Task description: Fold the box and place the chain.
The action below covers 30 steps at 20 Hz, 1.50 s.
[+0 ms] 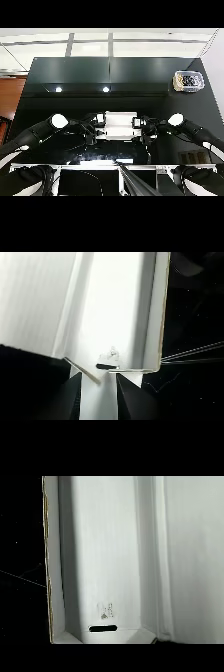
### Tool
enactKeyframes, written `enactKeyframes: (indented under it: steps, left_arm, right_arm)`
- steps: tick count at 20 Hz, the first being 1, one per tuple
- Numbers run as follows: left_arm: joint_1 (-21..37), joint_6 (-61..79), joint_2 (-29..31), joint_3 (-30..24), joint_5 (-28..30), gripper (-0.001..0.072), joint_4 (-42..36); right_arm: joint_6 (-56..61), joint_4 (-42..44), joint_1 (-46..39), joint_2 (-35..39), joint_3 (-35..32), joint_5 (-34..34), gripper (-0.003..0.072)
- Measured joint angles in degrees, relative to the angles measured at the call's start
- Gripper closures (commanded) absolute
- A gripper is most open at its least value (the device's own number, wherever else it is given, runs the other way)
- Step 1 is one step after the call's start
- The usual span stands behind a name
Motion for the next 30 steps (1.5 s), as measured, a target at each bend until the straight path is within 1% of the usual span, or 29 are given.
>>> enactKeyframes:
  steps: [4, 5, 6, 10, 13, 19, 20, 21, 23, 25, 26, 27, 30]
  left_arm:
    - [-1.7, 0.02, -0.35, 0.07, 0.66, 0.045, -0.15]
    - [-1.99, 0.0, -0.5, 0.07, 1.07, 0.0487, -0.5]
    - [-2.27, 0.02, -0.72, 0.13, 1.46, 0.0493, -0.94]
    - [-4.07, 0.02, -1.92, 0.13, 2.75, 0.0493, -2.36]
    - [-5.4, 0.83, -3.17, 0.13, 3.15, 0.0493, -4.83]
    - [-5.97, 1.99, -3.98, 0.13, 4.24, 0.0488, -8.22]
    - [-5.99, 2.01, -4.0, 0.13, 4.37, 0.0434, -8.46]
    - [-5.99, 2.16, -4.02, 0.13, 4.52, 0.0398, -8.61]
    - [-6.03, 2.16, -4.04, 0.13, 4.76, 0.0396, -8.83]
    - [-6.03, 2.19, -4.04, 0.13, 5.14, 0.0318, -8.94]
    - [-6.03, 2.16, -4.04, 0.15, 5.33, 0.0441, -8.98]
    - [-6.03, 2.16, -4.04, 0.17, 5.4, 0.0484, -8.96]
    - [-6.03, 2.19, -4.04, 0.37, 5.38, 0.0488, -8.72]
  right_arm:
    - [0.0, 0.0, 0.0, 0.0, -0.02, 0.0, 0.0193]
    - [0.02, 0.0, 0.0, 0.0, -0.02, 0.0, 0.0193]
    - [0.02, 0.0, 0.0, 0.0, -0.02, 0.0, 0.0193]
    - [-0.11, -0.02, 0.0, 0.0, -0.02, 0.0, 0.0193]
    - [-0.2, -0.11, 0.0, 0.0, 0.0, 0.07, 0.0193]
    - [-0.02, -0.07, 0.0, 0.0, -0.02, 0.02, 0.0193]
    - [0.0, -0.07, 0.0, 0.0, -0.02, 0.02, 0.0193]
    - [0.04, -0.02, 0.0, 0.0, -0.02, 0.02, 0.0193]
    - [0.04, 0.0, 0.0, 0.0, -0.02, 0.0, 0.0193]
    - [0.04, 0.0, -0.02, 0.0, -0.02, -0.02, 0.0193]
    - [0.04, 0.0, 0.0, 0.0, -0.02, -0.04, 0.0194]
    - [0.04, 0.02, 0.0, 0.0, -0.02, -0.04, 0.0193]
    - [0.04, 0.04, 0.0, 0.0, -0.02, -0.13, 0.0193]
